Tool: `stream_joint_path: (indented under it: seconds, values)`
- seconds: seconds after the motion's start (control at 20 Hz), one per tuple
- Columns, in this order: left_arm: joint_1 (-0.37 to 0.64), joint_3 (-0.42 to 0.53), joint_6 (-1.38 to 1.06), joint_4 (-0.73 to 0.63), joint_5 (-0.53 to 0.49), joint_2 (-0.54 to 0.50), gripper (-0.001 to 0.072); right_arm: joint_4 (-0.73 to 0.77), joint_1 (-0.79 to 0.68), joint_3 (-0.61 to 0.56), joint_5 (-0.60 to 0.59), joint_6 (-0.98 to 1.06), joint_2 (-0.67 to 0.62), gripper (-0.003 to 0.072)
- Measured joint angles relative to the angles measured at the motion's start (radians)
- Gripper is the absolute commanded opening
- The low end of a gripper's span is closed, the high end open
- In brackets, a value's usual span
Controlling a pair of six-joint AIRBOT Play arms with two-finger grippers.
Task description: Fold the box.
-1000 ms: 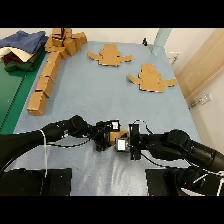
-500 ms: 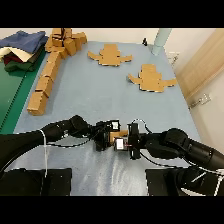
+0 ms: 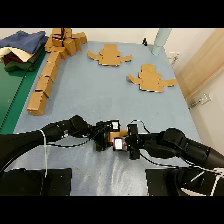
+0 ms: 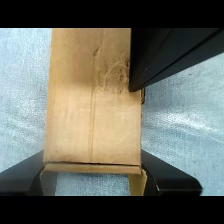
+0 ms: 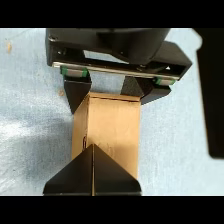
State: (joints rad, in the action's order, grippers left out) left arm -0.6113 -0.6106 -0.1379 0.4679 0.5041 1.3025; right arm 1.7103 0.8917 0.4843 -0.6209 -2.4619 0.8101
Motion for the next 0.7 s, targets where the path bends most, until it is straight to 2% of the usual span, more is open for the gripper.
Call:
stream_joint_path:
  seconds: [0.7]
  values:
    - [0.000, 0.000, 0.000, 0.000, 0.000, 0.000, 0.0350, 0.017, 0.001, 0.013, 0.031, 0.000, -0.019, 0.0005]
